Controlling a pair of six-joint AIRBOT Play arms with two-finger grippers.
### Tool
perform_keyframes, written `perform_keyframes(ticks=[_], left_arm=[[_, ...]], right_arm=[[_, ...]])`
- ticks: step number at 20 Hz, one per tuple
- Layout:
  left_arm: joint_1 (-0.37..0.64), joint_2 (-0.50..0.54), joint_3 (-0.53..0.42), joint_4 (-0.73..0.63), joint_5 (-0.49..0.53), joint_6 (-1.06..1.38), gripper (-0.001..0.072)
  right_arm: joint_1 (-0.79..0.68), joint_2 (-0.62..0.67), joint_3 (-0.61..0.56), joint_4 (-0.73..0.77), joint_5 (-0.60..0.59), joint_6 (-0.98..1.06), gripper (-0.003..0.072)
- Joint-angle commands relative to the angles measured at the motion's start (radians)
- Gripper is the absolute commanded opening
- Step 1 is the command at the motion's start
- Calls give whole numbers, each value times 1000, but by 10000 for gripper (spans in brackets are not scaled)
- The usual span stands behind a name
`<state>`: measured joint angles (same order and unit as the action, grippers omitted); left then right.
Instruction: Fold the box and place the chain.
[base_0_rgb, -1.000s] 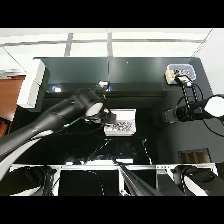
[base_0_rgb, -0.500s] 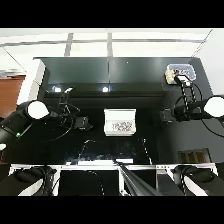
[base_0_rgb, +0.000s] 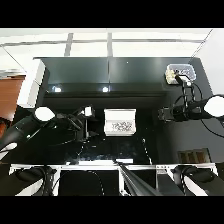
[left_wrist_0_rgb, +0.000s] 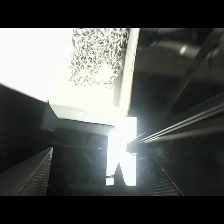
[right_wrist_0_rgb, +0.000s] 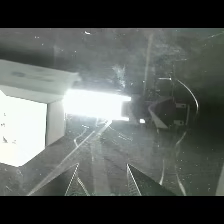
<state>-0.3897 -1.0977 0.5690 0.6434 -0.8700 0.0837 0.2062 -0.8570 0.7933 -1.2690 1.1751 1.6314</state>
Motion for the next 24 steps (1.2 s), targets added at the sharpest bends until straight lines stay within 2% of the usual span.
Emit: perform_keyframes(ticks=[1,6,9,12,18,19,21,22,23,24], left_arm=[[-19,-117,39,-25,26,190,717],[-28,-204,72,-61,58,190,717],[-71,-223,73,-89,66,189,717],[-110,-241,76,-131,120,170,717],[-122,-251,89,-109,118,142,715],[-129,-251,89,-109,122,142,695],[-146,-251,89,-109,139,142,370],[-154,-251,89,-109,145,141,369],[-157,-251,89,-109,145,141,369],[-157,-251,89,-109,145,141,369]], right_arm=[[0,0,-1,16,-22,42,355],[0,0,-1,47,-35,42,355],[0,0,-1,47,-35,42,355],[0,0,-1,50,-35,42,355],[5,0,-1,64,-40,40,356],[11,0,-1,64,-51,40,355],[33,-2,-3,64,-101,37,355],[51,-4,-3,64,-150,37,356],[72,-6,-3,66,-216,37,406],[96,-11,-3,80,-303,36,707]])
